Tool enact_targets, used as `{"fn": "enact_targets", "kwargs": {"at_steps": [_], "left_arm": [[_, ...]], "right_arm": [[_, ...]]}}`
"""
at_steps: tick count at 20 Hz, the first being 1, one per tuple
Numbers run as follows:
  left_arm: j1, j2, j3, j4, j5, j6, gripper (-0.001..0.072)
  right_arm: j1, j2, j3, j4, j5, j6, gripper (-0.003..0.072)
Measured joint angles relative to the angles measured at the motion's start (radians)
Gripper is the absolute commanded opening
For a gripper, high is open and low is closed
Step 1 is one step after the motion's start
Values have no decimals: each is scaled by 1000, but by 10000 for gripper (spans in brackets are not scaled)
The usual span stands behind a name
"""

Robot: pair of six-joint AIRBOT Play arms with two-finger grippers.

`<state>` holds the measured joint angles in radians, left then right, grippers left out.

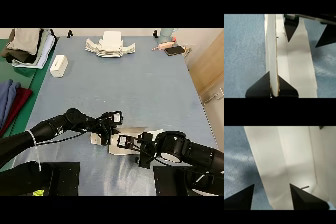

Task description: Fold the box.

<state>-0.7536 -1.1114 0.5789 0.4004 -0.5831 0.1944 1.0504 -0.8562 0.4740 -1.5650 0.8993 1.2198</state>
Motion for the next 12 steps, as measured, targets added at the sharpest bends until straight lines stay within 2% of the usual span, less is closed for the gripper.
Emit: {"fn": "enact_targets", "kwargs": {"at_steps": [2, 5, 12], "left_arm": [[0, 0, 0, 0, 0, 0, 18], [0, 0, 0, 0, -1, 0, 18], [0, 0, 0, -1, 1, -1, 19]], "right_arm": [[4, -22, 1, -39, -24, 35, 664], [7, -29, 19, -144, -32, 197, 664], [8, 34, 66, -244, 34, 401, 665]]}}
